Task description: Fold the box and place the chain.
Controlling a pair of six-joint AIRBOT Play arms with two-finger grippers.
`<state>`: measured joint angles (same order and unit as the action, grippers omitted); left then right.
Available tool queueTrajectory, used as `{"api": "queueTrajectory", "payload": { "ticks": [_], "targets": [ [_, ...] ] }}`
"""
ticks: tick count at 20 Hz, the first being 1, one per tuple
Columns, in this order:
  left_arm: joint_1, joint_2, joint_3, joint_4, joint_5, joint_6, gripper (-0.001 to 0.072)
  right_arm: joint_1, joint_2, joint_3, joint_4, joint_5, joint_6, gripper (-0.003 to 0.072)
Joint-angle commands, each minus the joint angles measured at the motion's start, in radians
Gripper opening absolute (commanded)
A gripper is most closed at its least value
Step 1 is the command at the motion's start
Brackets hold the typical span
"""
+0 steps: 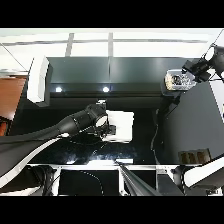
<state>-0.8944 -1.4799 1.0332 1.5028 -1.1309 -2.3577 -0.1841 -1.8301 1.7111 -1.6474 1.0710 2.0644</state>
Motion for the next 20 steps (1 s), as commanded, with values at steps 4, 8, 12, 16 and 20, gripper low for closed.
{"api": "queueTrajectory", "payload": {
  "ticks": [4, 8, 12, 16, 20],
  "targets": [
    [0.000, 0.000, 0.001, -0.001, -0.005, 0.000, 0.0028, -0.021, -0.048, 0.003, 0.027, -0.062, 0.011, 0.0631],
    [0.000, 0.000, 0.001, -0.001, -0.005, 0.000, 0.0028, -0.032, -0.072, 0.003, 0.022, -0.071, 0.041, 0.0594],
    [0.000, 0.000, 0.001, -0.001, -0.005, 0.000, 0.0028, -0.032, -0.096, 0.003, 0.026, -0.064, 0.042, 0.0594],
    [0.000, 0.000, 0.001, -0.001, -0.005, 0.000, 0.0028, -0.032, -0.101, 0.016, 0.076, -0.044, -0.005, 0.0124],
    [0.000, 0.000, 0.001, -0.001, -0.004, 0.000, 0.0028, -0.034, -0.074, 0.101, 0.073, 0.028, -0.087, 0.0042]
  ]
}}
